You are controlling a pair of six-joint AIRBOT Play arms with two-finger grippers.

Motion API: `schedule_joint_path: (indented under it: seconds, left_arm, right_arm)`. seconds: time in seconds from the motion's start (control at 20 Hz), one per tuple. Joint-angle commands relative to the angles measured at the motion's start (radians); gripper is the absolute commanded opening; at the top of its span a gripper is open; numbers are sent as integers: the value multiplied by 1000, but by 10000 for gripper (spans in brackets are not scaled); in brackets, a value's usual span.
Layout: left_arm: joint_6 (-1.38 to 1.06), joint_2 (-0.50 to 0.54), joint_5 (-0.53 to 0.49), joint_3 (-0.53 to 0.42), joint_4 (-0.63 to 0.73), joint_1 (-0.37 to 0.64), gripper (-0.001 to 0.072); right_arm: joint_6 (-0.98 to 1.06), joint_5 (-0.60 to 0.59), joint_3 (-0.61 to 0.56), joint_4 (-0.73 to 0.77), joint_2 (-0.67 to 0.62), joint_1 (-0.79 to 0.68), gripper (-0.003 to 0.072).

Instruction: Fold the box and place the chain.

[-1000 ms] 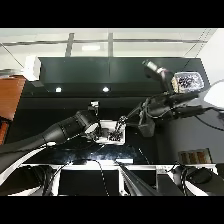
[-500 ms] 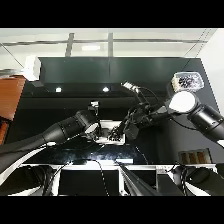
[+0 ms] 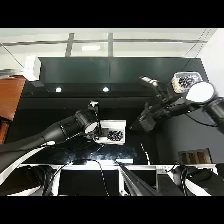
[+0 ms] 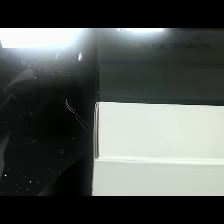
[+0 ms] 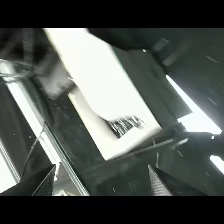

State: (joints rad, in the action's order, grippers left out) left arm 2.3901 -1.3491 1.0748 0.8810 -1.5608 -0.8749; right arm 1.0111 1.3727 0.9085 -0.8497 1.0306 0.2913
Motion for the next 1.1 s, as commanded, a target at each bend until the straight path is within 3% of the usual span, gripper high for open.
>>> schedule_joint_path:
  seconds: [0.0, 0.15, 0.2, 0.25, 0.3, 0.35, 0.55, 0.8, 0.9, 1.05]
  left_arm:
    - [0, 0, -1, 0, 2, 17, 32]
    - [0, 0, -4, 0, 6, 17, 35]
    - [0, 0, 0, 2, 7, 17, 67]
    - [-2, 1, 5, 4, 9, 17, 193]
    - [-8, 4, 9, 8, 10, 17, 383]
    - [-11, 13, 8, 10, 10, 17, 519]
    - [-78, 113, 16, 14, 1, 17, 703]
    - [-356, 320, 145, -13, 5, 17, 706]
    - [-405, 434, 193, -55, 1, 29, 706]
    - [-423, 613, 215, -183, 36, 156, 706]
  right_arm:
    - [15, 53, 1, -18, -12, -137, 698]
    - [15, 27, 1, -19, -12, -139, 697]
    - [16, 20, 1, -19, -12, -139, 697]
    - [18, 16, 1, -19, -12, -140, 697]
    - [18, 14, 1, -19, -12, -139, 698]
    - [18, 14, 1, -19, -12, -139, 699]
    - [26, 5, 1, -6, -12, -140, 698]
    - [31, -79, 1, 97, -12, -111, 705]
    - [113, -134, 1, 66, -12, -54, 705]
    - [245, -187, 60, -70, 18, 30, 704]
